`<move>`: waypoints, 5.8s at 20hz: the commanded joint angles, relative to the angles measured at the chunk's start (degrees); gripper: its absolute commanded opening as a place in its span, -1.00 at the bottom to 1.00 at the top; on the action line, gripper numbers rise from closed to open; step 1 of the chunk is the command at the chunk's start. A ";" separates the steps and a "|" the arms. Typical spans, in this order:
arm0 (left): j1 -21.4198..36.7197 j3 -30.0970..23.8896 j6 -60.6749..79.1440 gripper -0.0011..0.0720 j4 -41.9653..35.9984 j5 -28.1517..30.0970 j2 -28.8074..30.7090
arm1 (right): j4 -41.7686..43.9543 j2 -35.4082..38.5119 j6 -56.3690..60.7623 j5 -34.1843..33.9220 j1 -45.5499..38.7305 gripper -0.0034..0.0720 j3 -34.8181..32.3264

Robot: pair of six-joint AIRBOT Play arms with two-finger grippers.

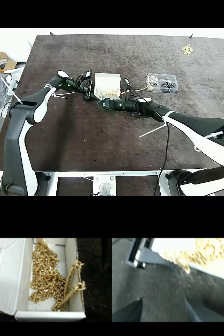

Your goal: Fold the box and place the chain.

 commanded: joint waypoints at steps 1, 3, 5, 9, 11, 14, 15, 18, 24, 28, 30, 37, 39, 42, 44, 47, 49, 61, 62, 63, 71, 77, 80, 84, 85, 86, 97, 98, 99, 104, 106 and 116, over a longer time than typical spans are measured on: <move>-0.02 0.02 0.00 0.17 -0.02 -0.02 -0.02 | 7.56 -4.79 -6.38 1.27 -0.33 0.81 3.93; -0.02 0.02 0.00 0.17 -0.02 0.00 -0.02 | 7.54 -6.60 -6.36 1.03 -0.33 0.81 6.10; -0.02 0.02 0.00 0.17 -0.02 0.00 -0.02 | 7.56 -8.37 -6.36 1.05 -0.31 0.81 7.52; -0.02 0.02 0.00 0.17 -0.02 0.00 -0.02 | 7.54 -9.09 -6.36 1.01 0.13 0.81 8.17; -0.02 0.02 0.00 0.17 -0.02 0.00 -0.02 | 7.56 -9.09 -6.36 0.76 0.66 0.81 8.20; -0.02 0.02 0.00 0.17 0.00 0.00 -0.02 | 8.00 -9.07 -6.38 0.87 1.79 0.81 8.22; -0.02 0.02 0.00 0.17 -0.02 0.00 -0.02 | 8.48 -9.07 -6.45 0.87 2.08 0.81 8.31; -0.02 0.02 0.00 0.17 -0.02 0.00 -0.02 | 8.66 -9.07 -6.58 2.32 2.34 0.81 9.92; -0.02 0.02 0.00 0.17 -0.02 0.00 -0.02 | 8.61 -8.68 -6.58 5.03 2.36 0.81 14.95; -0.02 0.02 0.00 0.17 -0.02 0.00 -0.02 | 8.28 -5.64 -6.58 5.75 2.16 0.81 15.06; -0.02 0.02 0.00 0.17 0.00 0.00 -0.02 | 5.79 -3.58 -6.54 5.68 2.14 0.81 15.06; -0.02 0.02 0.00 0.17 -0.02 0.00 -0.02 | -30.34 2.99 22.34 3.96 1.77 0.81 11.54; -0.02 0.02 0.00 0.17 -0.02 0.00 -0.02 | -32.57 3.65 25.73 0.81 1.81 0.81 8.09; -0.02 0.02 0.00 0.17 -0.02 0.00 -0.02 | -30.84 2.54 25.66 -7.13 3.39 0.81 5.46; -0.02 0.02 0.00 0.17 -0.02 0.00 -0.02 | -30.60 1.03 25.66 -12.13 5.09 0.81 6.12; -0.02 0.02 0.00 0.17 -0.02 -0.02 -0.02 | -29.81 -1.51 25.62 -14.82 6.16 0.81 8.59; -0.02 0.02 0.00 0.17 -0.02 0.00 -0.02 | -29.73 -3.06 25.66 -15.61 6.23 0.81 10.03; -0.02 0.02 0.00 0.17 -0.02 0.00 -0.02 | -28.13 -5.09 25.62 -16.04 7.65 0.81 13.55; -0.02 0.02 0.00 0.17 -0.02 0.00 -0.02 | -27.71 -5.09 25.64 -16.44 8.04 0.81 13.55; -0.02 0.02 0.00 0.17 -0.02 0.00 -0.02 | -26.88 -5.09 25.16 -17.00 8.46 0.81 13.55; -0.02 0.02 0.00 0.17 -0.02 0.00 -0.02 | -25.66 -4.85 24.98 -17.22 8.81 0.81 14.62; -0.02 0.02 0.00 0.17 -0.02 0.00 -0.02 | -25.66 -4.85 25.00 -15.47 8.61 0.81 17.42; -0.02 0.02 0.00 0.17 -0.02 0.00 -0.02 | -25.66 -4.59 25.00 -15.08 8.52 0.81 17.77; -0.02 0.02 0.00 0.17 -0.02 0.00 -0.02 | -25.70 -3.23 24.98 -14.03 7.21 0.81 17.77; -0.02 0.02 0.00 0.17 -0.02 0.00 -0.02 | -25.97 -2.75 24.94 -13.92 6.67 0.81 17.77; -0.02 0.02 0.00 0.17 -0.02 0.00 -0.02 | -25.94 -2.21 24.57 -13.79 6.03 0.81 17.77; -0.02 0.02 0.00 0.17 -0.02 0.00 -0.02 | -27.41 -1.84 25.03 -2.25 4.02 0.82 13.16; -0.02 0.02 0.00 0.17 -0.02 0.00 -0.02 | -27.36 -2.56 25.03 -2.21 4.07 0.82 13.07; -0.02 0.02 0.00 0.17 -0.02 -0.02 -0.02 | -26.56 -3.39 24.98 -2.25 4.15 0.82 13.09; -0.02 0.02 0.00 0.17 -0.02 0.00 -0.02 | -12.07 -5.77 12.41 -2.84 4.22 0.82 13.11; -0.02 0.02 0.00 0.17 -0.02 0.00 -0.02 | -6.62 -5.81 7.69 -3.13 4.22 0.82 13.09; -0.02 0.02 0.00 0.17 -0.02 0.00 -0.02 | -2.32 -5.75 2.73 -1.03 4.20 0.81 14.40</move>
